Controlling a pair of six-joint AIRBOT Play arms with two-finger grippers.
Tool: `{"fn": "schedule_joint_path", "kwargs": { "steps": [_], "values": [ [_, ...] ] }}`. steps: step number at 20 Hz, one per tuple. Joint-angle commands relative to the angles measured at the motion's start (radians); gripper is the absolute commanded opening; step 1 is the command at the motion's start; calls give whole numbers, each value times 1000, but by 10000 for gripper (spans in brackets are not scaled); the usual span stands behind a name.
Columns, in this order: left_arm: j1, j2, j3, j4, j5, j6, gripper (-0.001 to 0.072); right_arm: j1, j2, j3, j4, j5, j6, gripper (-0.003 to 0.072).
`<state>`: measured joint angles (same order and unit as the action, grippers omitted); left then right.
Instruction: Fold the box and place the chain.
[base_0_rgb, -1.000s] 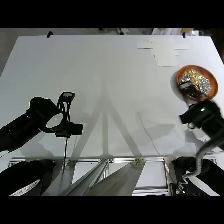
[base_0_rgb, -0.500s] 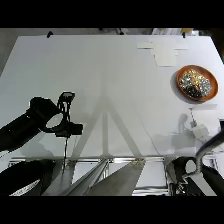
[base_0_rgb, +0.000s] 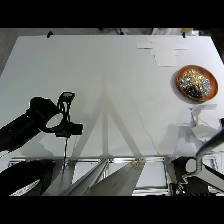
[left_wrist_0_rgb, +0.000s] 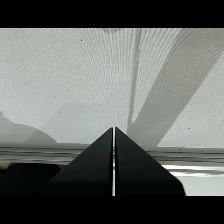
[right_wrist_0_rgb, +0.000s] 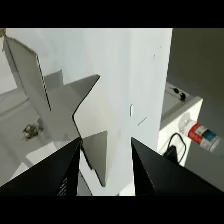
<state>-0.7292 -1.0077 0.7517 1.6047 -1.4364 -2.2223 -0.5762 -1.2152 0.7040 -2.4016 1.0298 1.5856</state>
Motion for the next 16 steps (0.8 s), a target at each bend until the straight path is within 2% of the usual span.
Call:
{"fn": "schedule_joint_path", "kwargs": {
  "steps": [1, 2, 3, 4, 7, 9, 11, 13, 16],
  "values": [
    [0, 1, 0, 0, 0, 0, 10, -3, -100, 56, -10, 23, 7, 312],
    [-1, 1, 0, 0, 0, 0, 10, -3, -124, 56, -9, 56, 3, 254],
    [-1, 1, 0, 0, 0, 0, 10, -3, -143, 56, -7, 98, -16, 89],
    [0, 1, 0, 0, 0, 0, 10, 2, -146, 56, -2, 127, -34, 15],
    [-1, 1, 0, 0, 0, 0, 10, 70, -89, 56, 10, 213, -69, 16],
    [0, 1, 0, 0, 0, 0, 10, 144, -4, 56, 110, 250, -80, 16],
    [-1, 1, 0, 0, 0, 0, 10, 213, 109, 56, 323, 257, -122, 15],
    [0, 1, 0, 0, 0, 0, 10, 274, 242, 29, 595, 248, -153, 15],
    [-1, 1, 0, 0, 0, 0, 10, 402, 486, -129, 925, 143, -149, 15]
  ]
}}
